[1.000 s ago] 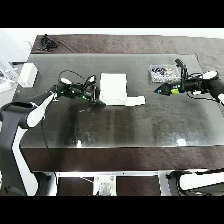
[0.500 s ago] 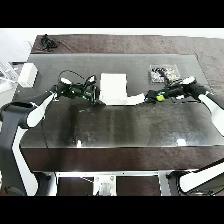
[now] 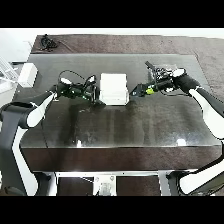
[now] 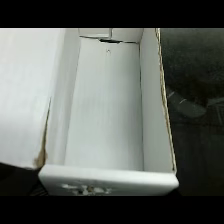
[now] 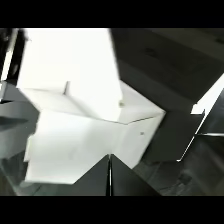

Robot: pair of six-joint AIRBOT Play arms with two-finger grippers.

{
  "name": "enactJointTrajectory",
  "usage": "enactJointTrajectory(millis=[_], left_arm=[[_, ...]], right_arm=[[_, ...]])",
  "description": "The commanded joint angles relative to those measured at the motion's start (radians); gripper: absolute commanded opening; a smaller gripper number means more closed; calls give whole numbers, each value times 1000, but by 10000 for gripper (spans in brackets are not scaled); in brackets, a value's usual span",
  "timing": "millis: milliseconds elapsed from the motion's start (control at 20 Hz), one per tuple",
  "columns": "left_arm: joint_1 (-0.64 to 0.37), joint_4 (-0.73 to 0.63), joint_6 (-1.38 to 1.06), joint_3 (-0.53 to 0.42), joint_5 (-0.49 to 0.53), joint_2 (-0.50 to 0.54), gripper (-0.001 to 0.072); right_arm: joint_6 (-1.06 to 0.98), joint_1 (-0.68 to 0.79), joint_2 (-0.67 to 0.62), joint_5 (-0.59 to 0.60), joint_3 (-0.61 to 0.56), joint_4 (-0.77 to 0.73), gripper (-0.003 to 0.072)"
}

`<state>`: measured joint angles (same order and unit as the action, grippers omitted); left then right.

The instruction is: Fold the box and place the chain.

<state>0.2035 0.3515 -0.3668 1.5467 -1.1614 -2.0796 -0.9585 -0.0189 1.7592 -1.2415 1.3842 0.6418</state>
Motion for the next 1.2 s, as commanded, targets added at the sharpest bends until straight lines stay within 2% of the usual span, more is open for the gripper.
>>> enactJointTrajectory(millis=[0, 150, 250, 400, 550, 1150], left_arm=[[0, 0, 0, 0, 0, 0, 477], [0, 0, 0, 0, 0, 0, 477], [0, 0, 0, 0, 1, 0, 477], [0, 0, 0, 0, 0, 0, 477], [0, 0, 0, 0, 0, 0, 477], [0, 0, 0, 0, 0, 0, 477]], right_arm=[[-36, -13, -1, -28, 24, 35, 161], [-36, -14, -1, -26, 24, 35, 179], [-36, -23, -1, 15, 24, 54, 259], [-36, -24, -1, 71, 26, 59, 290], [-36, -26, -1, 71, 26, 58, 438], [-122, -68, 19, 41, 62, 59, 450]])
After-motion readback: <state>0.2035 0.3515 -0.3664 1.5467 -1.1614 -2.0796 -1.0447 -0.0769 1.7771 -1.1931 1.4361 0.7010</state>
